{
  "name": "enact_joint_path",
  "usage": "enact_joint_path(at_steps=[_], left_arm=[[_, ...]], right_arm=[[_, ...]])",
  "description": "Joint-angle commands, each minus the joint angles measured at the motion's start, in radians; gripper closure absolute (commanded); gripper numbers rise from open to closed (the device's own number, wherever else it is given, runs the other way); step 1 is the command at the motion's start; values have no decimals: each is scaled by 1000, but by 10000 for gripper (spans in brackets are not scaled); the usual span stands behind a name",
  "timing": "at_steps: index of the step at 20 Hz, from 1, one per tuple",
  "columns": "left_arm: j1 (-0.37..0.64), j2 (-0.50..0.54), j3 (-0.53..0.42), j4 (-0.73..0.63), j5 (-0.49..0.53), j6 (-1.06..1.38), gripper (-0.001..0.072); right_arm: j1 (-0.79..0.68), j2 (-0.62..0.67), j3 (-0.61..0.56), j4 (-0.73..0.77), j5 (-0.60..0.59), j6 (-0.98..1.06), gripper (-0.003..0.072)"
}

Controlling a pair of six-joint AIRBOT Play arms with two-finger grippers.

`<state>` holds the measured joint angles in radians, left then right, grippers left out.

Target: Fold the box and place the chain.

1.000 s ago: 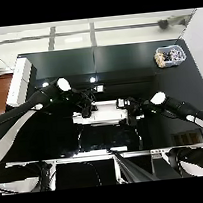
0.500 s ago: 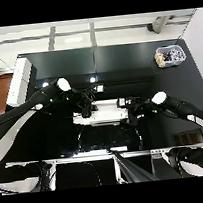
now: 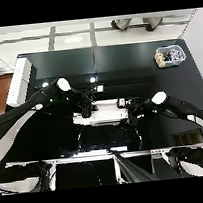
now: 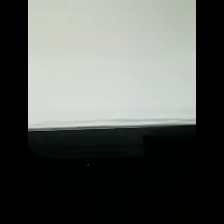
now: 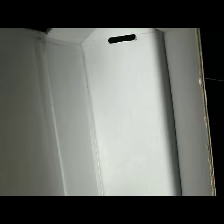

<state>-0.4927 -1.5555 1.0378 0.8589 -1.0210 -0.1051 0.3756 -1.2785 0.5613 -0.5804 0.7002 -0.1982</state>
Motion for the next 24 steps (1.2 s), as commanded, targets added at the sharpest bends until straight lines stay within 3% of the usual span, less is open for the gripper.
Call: enact_joint_path(at_steps=[1,2,3,4,5,8,12,13,14,15,16,17,19,21,24], left_arm=[[0,0,1,0,0,0,682],[0,0,1,0,0,0,674],[1,1,2,0,0,0,525],[1,1,8,0,-10,-4,236],[1,2,18,2,-13,-35,25],[17,23,81,92,-91,-209,-6],[89,120,112,293,-169,-505,-1],[120,152,112,341,-205,-607,0],[159,183,112,357,-260,-701,7],[197,204,111,329,-319,-789,79],[232,216,106,267,-393,-841,281],[261,224,92,181,-488,-835,688],[277,243,13,-33,-565,-762,688],[262,275,-117,-274,-450,-623,688],[218,269,-298,-687,-196,-386,688]], right_arm=[[0,-1,-1,-2,2,1,195],[1,-1,-1,-4,3,1,211],[0,-1,-1,-3,2,2,211],[0,-1,-1,-3,2,3,211],[0,-1,-1,-3,2,3,211],[0,-1,-1,-3,2,3,211],[0,-1,-1,-4,2,3,214],[0,-1,-1,-4,2,3,316],[0,-1,-1,-4,2,3,484],[0,-1,-1,-4,2,3,488],[0,-1,-1,-4,2,3,488],[0,-1,-1,-4,2,3,488],[0,-1,-1,-4,2,3,488],[0,-1,-1,-4,2,3,488],[0,-1,-1,-4,2,4,488]])
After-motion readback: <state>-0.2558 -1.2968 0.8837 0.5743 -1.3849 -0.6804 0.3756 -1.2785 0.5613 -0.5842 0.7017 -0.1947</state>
